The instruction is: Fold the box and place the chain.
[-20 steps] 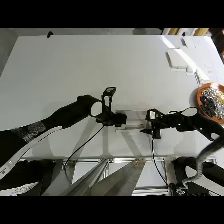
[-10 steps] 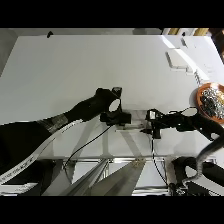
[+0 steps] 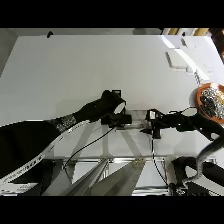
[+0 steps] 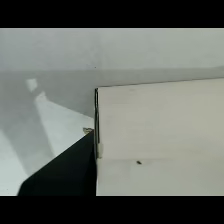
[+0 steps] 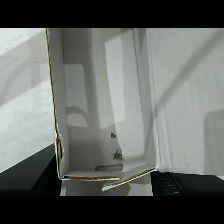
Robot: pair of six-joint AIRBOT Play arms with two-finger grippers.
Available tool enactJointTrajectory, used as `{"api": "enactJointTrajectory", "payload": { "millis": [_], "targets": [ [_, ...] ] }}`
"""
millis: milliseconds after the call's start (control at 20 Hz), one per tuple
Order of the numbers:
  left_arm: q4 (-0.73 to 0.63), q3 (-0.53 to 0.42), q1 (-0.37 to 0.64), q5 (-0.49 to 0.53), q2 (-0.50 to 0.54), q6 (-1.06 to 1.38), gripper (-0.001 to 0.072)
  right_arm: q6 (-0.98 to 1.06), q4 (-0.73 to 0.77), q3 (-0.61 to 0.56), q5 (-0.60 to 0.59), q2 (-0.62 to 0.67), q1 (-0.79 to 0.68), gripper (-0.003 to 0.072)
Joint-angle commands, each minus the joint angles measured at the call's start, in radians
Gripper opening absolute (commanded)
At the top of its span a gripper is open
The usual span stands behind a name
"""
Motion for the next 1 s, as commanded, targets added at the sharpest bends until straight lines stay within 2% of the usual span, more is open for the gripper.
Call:
{"api": "enactJointTrajectory", "payload": {
  "millis": [0,150,200,350,550,650,950],
  "targets": [
    [0.029,0.002,-0.006,0.003,-0.003,-0.042,0.0127,0.000,0.000,0.000,0.000,0.001,0.000,0.0408],
    [0.035,0.002,-0.008,-0.002,-0.013,-0.045,0.0125,0.000,0.000,0.000,0.000,0.001,0.000,0.0408],
    [0.035,0.002,-0.012,-0.014,-0.017,-0.041,0.0053,0.000,0.000,0.000,0.000,0.001,0.000,0.0408],
    [0.037,0.002,-0.013,-0.016,-0.021,-0.028,0.0007,0.000,0.000,0.000,0.000,0.001,0.000,0.0408],
    [0.040,0.002,-0.012,-0.015,-0.021,-0.029,0.0014,0.000,0.000,0.000,0.000,0.001,0.000,0.0408],
    [0.040,0.002,-0.012,-0.015,-0.021,-0.029,0.0104,0.000,0.000,0.000,0.000,0.001,0.000,0.0408],
    [0.048,0.002,-0.012,-0.007,-0.021,-0.029,0.0109,0.000,0.000,0.000,0.000,0.001,0.000,0.0408]
  ]
}}
